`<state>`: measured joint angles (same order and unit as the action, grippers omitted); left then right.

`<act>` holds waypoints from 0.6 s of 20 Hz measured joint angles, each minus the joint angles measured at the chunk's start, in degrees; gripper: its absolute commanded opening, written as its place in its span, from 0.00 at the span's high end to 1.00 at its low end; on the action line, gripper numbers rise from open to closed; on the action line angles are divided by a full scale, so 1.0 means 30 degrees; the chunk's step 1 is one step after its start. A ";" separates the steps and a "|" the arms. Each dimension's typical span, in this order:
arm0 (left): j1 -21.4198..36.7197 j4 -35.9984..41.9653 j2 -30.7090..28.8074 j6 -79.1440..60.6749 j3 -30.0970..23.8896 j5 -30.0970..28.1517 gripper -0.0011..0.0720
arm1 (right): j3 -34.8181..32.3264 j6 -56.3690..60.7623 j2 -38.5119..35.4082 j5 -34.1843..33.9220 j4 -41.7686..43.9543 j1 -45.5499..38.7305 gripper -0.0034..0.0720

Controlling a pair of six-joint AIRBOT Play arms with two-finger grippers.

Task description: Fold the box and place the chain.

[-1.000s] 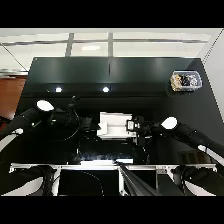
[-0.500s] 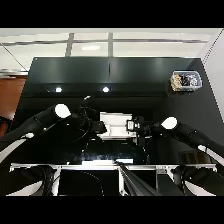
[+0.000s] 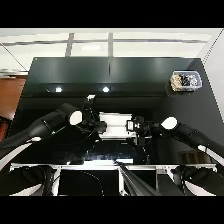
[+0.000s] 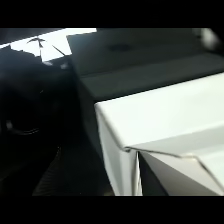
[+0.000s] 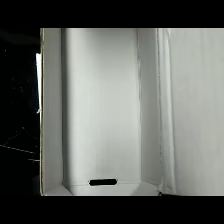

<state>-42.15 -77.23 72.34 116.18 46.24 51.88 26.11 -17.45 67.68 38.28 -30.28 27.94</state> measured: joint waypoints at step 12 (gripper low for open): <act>-0.1719 -0.2441 0.1909 0.4699 0.1515 0.1792 0.25 | 0.0000 0.0000 0.0000 0.0000 -0.0015 0.0000 0.25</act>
<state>-47.31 -84.55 78.06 130.28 50.78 57.25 26.11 -17.45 67.68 38.28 -30.33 27.94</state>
